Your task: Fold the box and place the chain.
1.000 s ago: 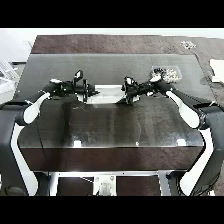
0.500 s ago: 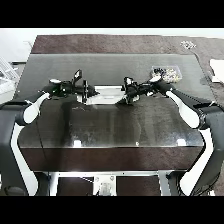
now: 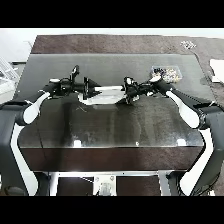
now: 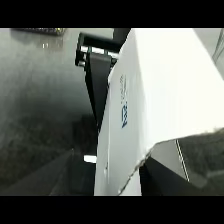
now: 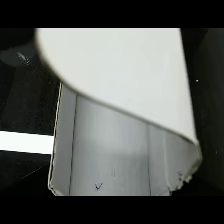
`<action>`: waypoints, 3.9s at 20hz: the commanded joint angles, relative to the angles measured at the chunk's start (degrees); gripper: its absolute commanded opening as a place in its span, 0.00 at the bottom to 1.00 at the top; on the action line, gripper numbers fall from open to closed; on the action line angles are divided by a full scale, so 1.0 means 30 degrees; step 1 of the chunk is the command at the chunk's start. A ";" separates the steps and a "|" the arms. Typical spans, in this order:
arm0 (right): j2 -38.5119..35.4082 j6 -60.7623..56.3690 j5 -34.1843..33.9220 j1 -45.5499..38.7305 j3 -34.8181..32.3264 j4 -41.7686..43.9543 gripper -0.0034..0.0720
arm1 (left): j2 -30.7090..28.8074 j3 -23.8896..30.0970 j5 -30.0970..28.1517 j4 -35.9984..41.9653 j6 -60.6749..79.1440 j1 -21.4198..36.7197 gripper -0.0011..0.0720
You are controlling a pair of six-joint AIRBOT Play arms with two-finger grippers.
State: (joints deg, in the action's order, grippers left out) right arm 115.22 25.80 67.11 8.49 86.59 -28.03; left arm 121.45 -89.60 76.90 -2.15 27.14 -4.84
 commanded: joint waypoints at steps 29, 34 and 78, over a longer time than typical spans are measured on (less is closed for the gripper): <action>0.0007 -0.0007 0.0015 0.0000 0.0000 0.0000 0.82 | -1.1373 0.8014 -0.3483 -0.3002 0.3840 -0.0743 0.03; 0.0007 -0.0015 0.0015 0.0000 0.0000 -0.0007 0.82 | -1.1344 1.0316 -0.4787 -0.3002 0.5195 -0.0838 0.03; 0.0007 -0.0015 0.0015 0.0000 0.0000 0.0000 0.82 | -0.2900 0.1581 -0.7635 -0.3825 -0.1537 -0.0874 0.04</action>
State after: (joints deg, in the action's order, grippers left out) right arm 115.22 25.76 67.20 8.49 86.61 -28.10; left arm 112.40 -84.82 53.74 -12.43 23.14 -7.33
